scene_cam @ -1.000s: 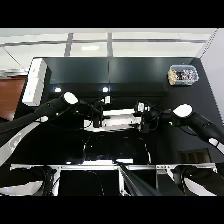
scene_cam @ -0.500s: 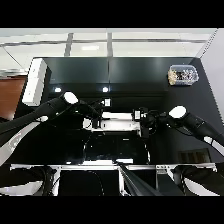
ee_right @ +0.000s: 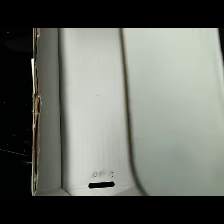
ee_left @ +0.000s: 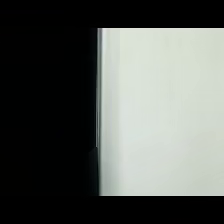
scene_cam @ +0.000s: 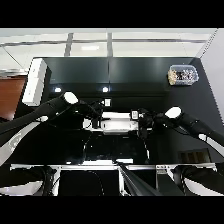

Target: Fold the box and place the chain.

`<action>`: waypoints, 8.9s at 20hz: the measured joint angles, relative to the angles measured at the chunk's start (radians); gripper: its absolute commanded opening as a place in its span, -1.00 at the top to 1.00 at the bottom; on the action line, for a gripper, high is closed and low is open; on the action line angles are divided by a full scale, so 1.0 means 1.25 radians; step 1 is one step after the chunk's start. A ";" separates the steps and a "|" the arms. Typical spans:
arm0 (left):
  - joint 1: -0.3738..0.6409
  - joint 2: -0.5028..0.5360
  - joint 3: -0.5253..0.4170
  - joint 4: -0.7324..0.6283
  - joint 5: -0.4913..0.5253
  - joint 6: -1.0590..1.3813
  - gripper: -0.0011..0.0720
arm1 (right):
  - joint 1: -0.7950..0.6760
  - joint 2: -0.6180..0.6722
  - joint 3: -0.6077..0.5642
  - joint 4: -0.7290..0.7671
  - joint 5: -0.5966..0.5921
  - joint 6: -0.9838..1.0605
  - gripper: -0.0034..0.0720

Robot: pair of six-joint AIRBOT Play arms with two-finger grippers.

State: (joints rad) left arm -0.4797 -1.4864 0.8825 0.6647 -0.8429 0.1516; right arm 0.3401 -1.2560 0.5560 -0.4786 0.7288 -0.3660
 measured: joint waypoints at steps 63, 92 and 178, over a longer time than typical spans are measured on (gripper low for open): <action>0.089 0.056 -0.080 -0.236 0.055 -0.503 0.91 | 0.031 -0.020 0.002 -0.100 -0.049 0.101 0.71; 0.038 0.183 -0.208 -0.017 0.059 0.084 0.35 | 0.031 -0.020 0.002 -0.099 -0.048 0.101 0.71; -0.156 0.002 0.135 0.490 -0.149 -1.637 -0.11 | 0.031 -0.020 0.002 -0.099 -0.048 0.101 0.71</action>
State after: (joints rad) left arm -0.6750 -1.4834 1.0508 1.2770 -1.0286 -1.8946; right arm 0.3794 -1.2808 0.5583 -0.6029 0.6685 -0.2401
